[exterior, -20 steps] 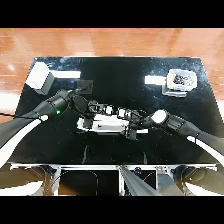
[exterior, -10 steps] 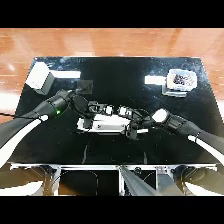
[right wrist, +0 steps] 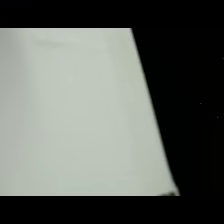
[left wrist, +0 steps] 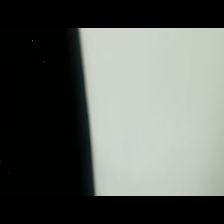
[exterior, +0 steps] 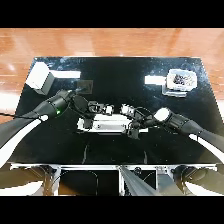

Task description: Fold the box and place the chain.

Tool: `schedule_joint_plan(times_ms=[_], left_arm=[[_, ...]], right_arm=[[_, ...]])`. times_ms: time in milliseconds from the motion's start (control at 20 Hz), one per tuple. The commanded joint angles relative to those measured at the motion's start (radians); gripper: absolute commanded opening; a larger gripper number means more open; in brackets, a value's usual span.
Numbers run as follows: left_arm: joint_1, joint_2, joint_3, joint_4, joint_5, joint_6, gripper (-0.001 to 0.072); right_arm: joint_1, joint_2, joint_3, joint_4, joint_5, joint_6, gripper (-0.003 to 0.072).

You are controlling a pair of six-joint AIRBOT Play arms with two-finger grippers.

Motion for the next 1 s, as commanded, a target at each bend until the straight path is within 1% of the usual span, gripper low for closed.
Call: schedule_joint_plan(times_ms=[0,250,700,750,800,950], left_arm=[[0.000,0.000,0.001,0.000,-0.002,0.000,0.0021],[0.000,0.000,0.001,0.000,-0.002,0.000,0.0021],[0.000,0.000,0.001,0.000,-0.002,-0.001,0.0021],[0.000,0.000,0.001,0.000,-0.002,0.000,0.0021],[0.000,0.000,0.001,0.000,-0.002,-0.001,0.0021],[0.000,0.000,0.001,0.000,-0.002,-0.001,0.0021]], right_arm=[[-0.001,0.000,0.001,0.001,-0.005,-0.033,0.0714],[-0.001,0.000,0.001,0.093,-0.014,-0.175,0.0714],[-0.001,-0.012,0.000,0.058,0.000,-0.192,0.0713],[-0.001,-0.013,0.000,0.060,0.000,-0.192,0.0666],[-0.001,-0.013,0.000,0.060,0.000,-0.191,0.0538],[-0.001,-0.013,0.000,0.060,0.000,-0.192,0.0538]])
